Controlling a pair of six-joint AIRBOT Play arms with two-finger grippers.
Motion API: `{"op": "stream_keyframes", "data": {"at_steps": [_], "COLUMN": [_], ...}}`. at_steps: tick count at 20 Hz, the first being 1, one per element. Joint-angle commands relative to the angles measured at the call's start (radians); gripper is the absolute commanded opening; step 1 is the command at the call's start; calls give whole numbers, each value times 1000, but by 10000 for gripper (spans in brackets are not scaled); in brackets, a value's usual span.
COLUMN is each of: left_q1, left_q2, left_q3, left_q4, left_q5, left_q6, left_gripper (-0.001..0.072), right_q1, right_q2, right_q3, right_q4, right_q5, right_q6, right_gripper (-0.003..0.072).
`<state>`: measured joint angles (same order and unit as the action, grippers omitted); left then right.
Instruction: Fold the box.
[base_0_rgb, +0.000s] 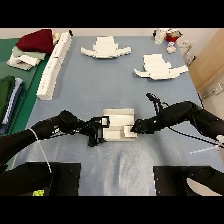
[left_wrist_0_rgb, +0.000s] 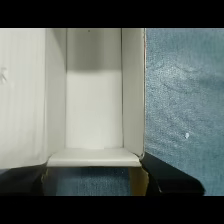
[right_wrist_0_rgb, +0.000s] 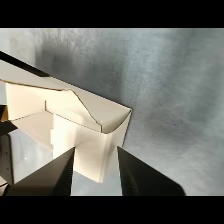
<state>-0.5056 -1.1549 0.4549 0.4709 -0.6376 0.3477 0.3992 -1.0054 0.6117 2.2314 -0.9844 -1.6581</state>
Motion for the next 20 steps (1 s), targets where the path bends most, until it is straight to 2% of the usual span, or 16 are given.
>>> {"op": "stream_keyframes", "data": {"at_steps": [1, 5, 9, 14, 18, 19, 20], "left_q1": [0, 0, 0, 0, 0, 0, 0], "left_q2": [0, 0, 0, 0, 0, 0, 0], "left_q3": [0, 0, 0, 0, 0, 0, 0], "left_q4": [0, 0, 0, 0, 0, 0, 0], "left_q5": [0, 0, -1, 0, 0, 0, 0], "left_q6": [0, 0, 0, 1, 0, 0, 1], "left_gripper": [513, 513, 513, 513, 513, 513, 513], "right_q1": [100, 270, 383, 436, 436, 436, 438], "right_q2": [-38, -92, -222, -323, -342, -342, -342], "right_q3": [67, 175, 301, 336, 336, 336, 336], "right_q4": [-222, -466, -693, -728, -728, -727, -725], "right_q5": [10, -2, -154, -167, -137, -125, -117], "right_q6": [207, 501, 755, 831, 844, 849, 850], "right_gripper": [429, 429, 429, 429, 429, 404, 309]}}
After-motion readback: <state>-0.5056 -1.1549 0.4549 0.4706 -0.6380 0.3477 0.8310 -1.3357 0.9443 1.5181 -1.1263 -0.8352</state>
